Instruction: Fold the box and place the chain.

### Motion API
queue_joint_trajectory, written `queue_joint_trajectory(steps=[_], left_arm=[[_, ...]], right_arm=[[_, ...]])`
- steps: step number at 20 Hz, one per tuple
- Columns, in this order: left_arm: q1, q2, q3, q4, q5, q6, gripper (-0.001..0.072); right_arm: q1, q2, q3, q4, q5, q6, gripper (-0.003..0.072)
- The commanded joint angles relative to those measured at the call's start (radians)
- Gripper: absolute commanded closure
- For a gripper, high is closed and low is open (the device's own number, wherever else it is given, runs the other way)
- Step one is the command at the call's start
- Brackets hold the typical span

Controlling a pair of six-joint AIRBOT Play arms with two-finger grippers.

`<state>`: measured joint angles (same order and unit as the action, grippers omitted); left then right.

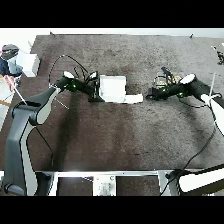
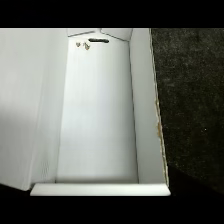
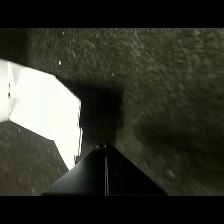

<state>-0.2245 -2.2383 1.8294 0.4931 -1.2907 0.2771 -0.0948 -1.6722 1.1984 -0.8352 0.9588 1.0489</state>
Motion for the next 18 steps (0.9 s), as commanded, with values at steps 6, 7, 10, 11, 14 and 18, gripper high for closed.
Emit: queue_joint_trajectory(steps=[6,7,10,11,14,18], left_arm=[[0.0,-0.001,0.0,0.0,0.001,0.0,0.0294],[0.0,-0.001,0.0,0.0,0.001,0.0,0.0295],[0.0,-0.001,0.0,0.0,0.001,0.0,0.0295],[0.0,-0.001,0.0,0.0,0.001,0.0,0.0295],[0.0,-0.001,0.0,0.0,0.001,0.0,0.0295],[0.0,-0.001,0.0,0.0,0.001,0.0,0.0295]], right_arm=[[0.031,-0.116,-0.021,0.376,0.119,-0.23,0.0677],[0.04,-0.104,-0.02,0.392,0.115,-0.256,0.0639],[0.075,-0.074,-0.004,0.396,0.092,-0.263,0.0514],[0.084,-0.071,0.013,0.402,0.091,-0.254,0.0435],[0.097,-0.071,0.075,0.406,0.085,-0.224,0.0186],[0.148,-0.074,0.102,0.311,0.074,-0.058,0.0226]])
